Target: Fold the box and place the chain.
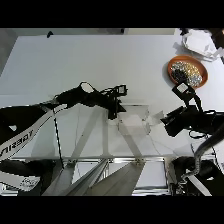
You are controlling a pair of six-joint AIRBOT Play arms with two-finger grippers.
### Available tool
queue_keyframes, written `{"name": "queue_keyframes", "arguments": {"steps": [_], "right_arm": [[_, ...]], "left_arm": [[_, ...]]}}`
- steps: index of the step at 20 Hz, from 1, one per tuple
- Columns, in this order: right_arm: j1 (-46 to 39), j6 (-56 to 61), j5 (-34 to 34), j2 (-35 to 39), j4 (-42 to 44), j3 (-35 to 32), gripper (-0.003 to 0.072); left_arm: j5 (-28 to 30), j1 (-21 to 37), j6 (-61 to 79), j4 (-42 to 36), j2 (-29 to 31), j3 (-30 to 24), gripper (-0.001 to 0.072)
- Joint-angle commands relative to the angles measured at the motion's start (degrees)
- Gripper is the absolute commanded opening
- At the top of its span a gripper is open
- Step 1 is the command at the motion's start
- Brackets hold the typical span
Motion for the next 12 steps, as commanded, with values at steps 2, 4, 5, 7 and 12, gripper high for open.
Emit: {"name": "queue_keyframes", "arguments": {"steps": [2,4,5,7,12], "right_arm": [[0.04,-4.42,0.57,-0.04,-0.13,-0.02,0.0336],[0.04,-5.14,0.57,-0.04,-0.11,-0.02,0.0336],[0.04,-5.14,0.57,-0.04,-0.11,-0.02,0.0336],[0.04,-5.14,0.57,-0.04,-0.11,-0.02,0.0336],[0.04,-5.14,0.52,-0.04,-0.13,-0.02,0.0336]], "left_arm": [[0.09,0.17,-2.03,0.09,-0.04,0.00,0.0022],[0.09,0.15,-2.03,0.09,-0.04,0.00,0.0033],[0.09,0.15,-2.03,0.09,-0.04,0.00,0.0033],[0.07,0.15,-2.03,0.07,-0.04,0.00,0.0028],[0.09,0.15,-1.03,0.13,0.37,0.00,0.0002]]}}
